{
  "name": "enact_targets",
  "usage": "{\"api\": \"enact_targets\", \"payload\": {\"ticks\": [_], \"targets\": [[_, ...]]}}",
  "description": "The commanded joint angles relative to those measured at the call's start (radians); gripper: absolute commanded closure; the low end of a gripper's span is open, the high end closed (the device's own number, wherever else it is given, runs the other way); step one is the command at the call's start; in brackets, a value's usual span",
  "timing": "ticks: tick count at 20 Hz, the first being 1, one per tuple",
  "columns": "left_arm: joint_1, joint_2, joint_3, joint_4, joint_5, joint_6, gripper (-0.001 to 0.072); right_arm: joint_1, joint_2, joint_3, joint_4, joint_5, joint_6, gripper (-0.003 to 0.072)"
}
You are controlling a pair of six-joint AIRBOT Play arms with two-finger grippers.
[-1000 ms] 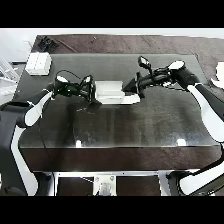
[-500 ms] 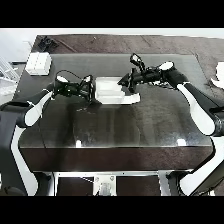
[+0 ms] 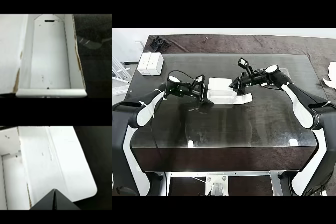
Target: Fold the box and place the chain.
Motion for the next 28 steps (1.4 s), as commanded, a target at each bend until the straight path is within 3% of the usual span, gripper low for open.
{"api": "enact_targets", "payload": {"ticks": [1, 6, 10, 16, 17, 18, 19, 26, 28], "targets": [[-0.001, 0.0, 0.0, 0.0, 0.0, 0.0, 0.028, 0.0, -0.016, 0.004, -0.053, 0.0, 0.018, 0.0677], [-0.001, 0.0, 0.0, 0.0, 0.0, 0.0, 0.0279, 0.0, -0.002, 0.041, -0.051, 0.001, 0.019, 0.0678], [-0.001, 0.0, 0.0, 0.0, 0.0, 0.0, 0.028, -0.01, 0.092, 0.037, -0.084, 0.003, 0.062, 0.0681], [-0.001, 0.0, 0.0, 0.0, 0.001, 0.0, 0.028, -0.029, 0.328, -0.171, -0.234, 0.011, 0.093, 0.0678], [-0.001, 0.0, 0.0, 0.0, 0.0, 0.0, 0.028, -0.032, 0.346, -0.205, -0.246, 0.018, 0.093, 0.062], [-0.001, 0.0, 0.0, 0.0, 0.0, 0.0, 0.028, -0.032, 0.349, -0.228, -0.264, 0.021, 0.093, 0.0304], [-0.001, 0.0, 0.0, 0.0, 0.0, 0.0, 0.0279, -0.032, 0.346, -0.248, -0.279, 0.02, 0.083, 0.0088], [-0.001, 0.0, 0.0, 0.0, 0.001, 0.0, 0.0279, -0.031, 0.277, -0.282, -0.272, 0.01, -0.032, 0.0089], [-0.001, 0.0, 0.0, 0.0, 0.002, 0.0, 0.0279, -0.03, 0.258, -0.282, -0.232, 0.002, -0.071, 0.0121]]}}
